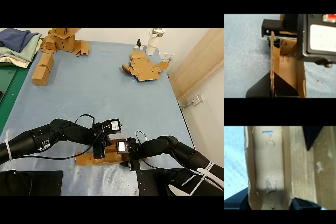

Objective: Fold the box.

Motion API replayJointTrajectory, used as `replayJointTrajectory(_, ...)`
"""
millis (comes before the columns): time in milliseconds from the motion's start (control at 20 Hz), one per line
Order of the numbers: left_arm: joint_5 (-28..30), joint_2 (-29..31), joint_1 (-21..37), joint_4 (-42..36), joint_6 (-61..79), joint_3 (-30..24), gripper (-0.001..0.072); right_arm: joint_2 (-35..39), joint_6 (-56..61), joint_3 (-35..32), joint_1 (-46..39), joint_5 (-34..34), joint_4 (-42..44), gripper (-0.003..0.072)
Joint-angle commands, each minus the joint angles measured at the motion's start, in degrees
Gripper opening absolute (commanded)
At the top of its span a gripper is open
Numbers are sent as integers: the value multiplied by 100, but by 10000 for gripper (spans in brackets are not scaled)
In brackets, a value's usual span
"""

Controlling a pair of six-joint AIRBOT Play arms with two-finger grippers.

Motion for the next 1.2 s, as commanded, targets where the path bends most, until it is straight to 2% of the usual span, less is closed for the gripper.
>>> replayJointTrajectory(0,-4,2,7,0,2,7,15,4,0,-2,11,-15,-9,537)
replayJointTrajectory(700,35,2,11,-15,-4,7,17,2,0,-2,11,-15,-28,537)
replayJointTrajectory(750,44,2,17,-15,-4,9,48,2,0,-2,11,-13,-28,537)
replayJointTrajectory(800,31,2,17,-13,-7,9,339,2,0,-2,11,-13,-28,537)
replayJointTrajectory(850,7,2,17,-13,-24,13,475,2,0,-2,11,-15,-28,538)
replayJointTrajectory(1000,20,59,20,229,-247,131,480,2,0,-2,11,-13,-28,537)
replayJointTrajectory(1050,103,160,44,664,-721,221,598,2,0,-2,11,-13,-28,537)
replayJointTrajectory(1100,280,291,116,1187,-1423,334,671,2,2,-2,11,-13,-28,538)
replayJointTrajectory(1150,643,466,243,1827,-2271,481,671,2,0,-2,11,-13,-31,537)
